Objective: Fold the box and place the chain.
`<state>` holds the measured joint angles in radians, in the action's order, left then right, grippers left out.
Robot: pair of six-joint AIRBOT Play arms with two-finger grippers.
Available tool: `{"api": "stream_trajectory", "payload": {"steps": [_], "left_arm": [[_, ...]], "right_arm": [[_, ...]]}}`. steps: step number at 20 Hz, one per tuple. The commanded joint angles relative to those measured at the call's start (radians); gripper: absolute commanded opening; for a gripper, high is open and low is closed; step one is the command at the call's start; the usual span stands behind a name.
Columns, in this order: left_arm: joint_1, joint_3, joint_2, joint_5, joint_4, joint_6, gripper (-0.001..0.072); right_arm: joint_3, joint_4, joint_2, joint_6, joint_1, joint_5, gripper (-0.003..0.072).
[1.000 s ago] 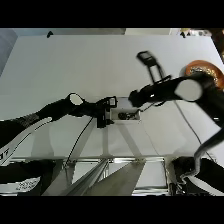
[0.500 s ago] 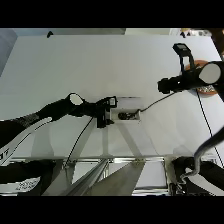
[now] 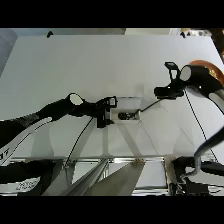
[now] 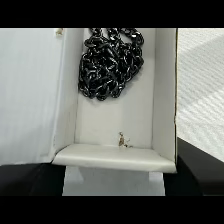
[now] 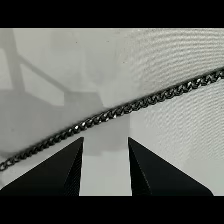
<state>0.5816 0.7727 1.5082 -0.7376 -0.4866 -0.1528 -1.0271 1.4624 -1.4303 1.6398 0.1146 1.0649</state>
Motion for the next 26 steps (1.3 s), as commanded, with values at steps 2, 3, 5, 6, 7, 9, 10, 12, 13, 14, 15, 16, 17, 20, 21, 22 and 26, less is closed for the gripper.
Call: {"api": "stream_trajectory", "payload": {"steps": [2,3,5,6,7,9,10,12,13,14,15,16,17,20,21,22,26], "left_arm": [[0.0,0.0,0.0,0.0,0.0,0.0,0.0393],[0.0,0.0,0.0,0.0,0.0,0.0,0.0393],[0.0,0.0,0.0,0.0,0.0,0.0,0.0393],[0.0,0.0,0.0,0.0,0.0,0.0,0.0393],[0.0,0.0,0.0,0.0,0.0,0.0,0.0393],[0.0,0.0,0.0,0.0,0.0,0.0,0.0393],[0.0,0.0,0.0,0.0,0.0,0.0,0.0393],[0.0,0.0,0.0,0.0,0.0,0.0,0.0393],[0.0,0.0,0.0,0.0,0.0,0.0,0.0393],[0.0,0.0,0.0,0.0,0.0,0.0,0.0393],[0.0,0.0,0.0,0.0,0.0,0.0,0.0393],[0.0,0.0,0.0,0.0,0.0,0.0,0.0393],[0.0,0.0,0.0,0.0,0.0,0.0,0.0393],[0.0,0.0,0.0,0.0,0.0,0.0,0.0393],[0.0,0.0,0.0,0.0,0.0,0.0,0.0393],[0.0,0.0,0.0,0.0,0.0,0.0,0.0393],[0.0,0.0,0.0,0.0,0.0,0.0,0.0393]], "right_arm": [[-0.001,0.008,-0.058,0.04,-0.002,-0.032,0.0281],[-0.001,0.009,-0.063,0.045,-0.002,-0.032,0.0281],[-0.001,0.024,-0.07,0.068,-0.002,-0.03,0.0281],[-0.001,0.03,-0.072,0.07,-0.002,-0.03,0.0281],[-0.001,0.033,-0.075,0.072,-0.002,-0.028,0.028],[-0.001,0.034,-0.083,0.081,-0.002,-0.027,0.028],[-0.001,0.034,-0.089,0.081,-0.002,-0.027,0.028],[-0.001,0.034,-0.103,0.081,-0.002,-0.025,0.0278],[-0.001,0.034,-0.109,0.081,-0.002,-0.024,0.0275],[-0.001,0.034,-0.112,0.081,-0.002,-0.022,0.0246],[-0.001,0.034,-0.113,0.08,-0.002,-0.02,0.0177],[-0.001,0.034,-0.111,0.076,-0.002,-0.006,0.0067],[-0.001,0.034,-0.11,0.052,-0.002,0.003,0.0018],[-0.001,0.051,-0.082,0.026,-0.002,0.04,0.0018],[-0.001,0.054,-0.057,0.025,-0.002,0.045,0.0018],[-0.001,0.055,-0.029,0.017,-0.002,0.047,0.0018],[-0.001,0.047,0.132,-0.026,-0.002,0.101,0.0018]]}}
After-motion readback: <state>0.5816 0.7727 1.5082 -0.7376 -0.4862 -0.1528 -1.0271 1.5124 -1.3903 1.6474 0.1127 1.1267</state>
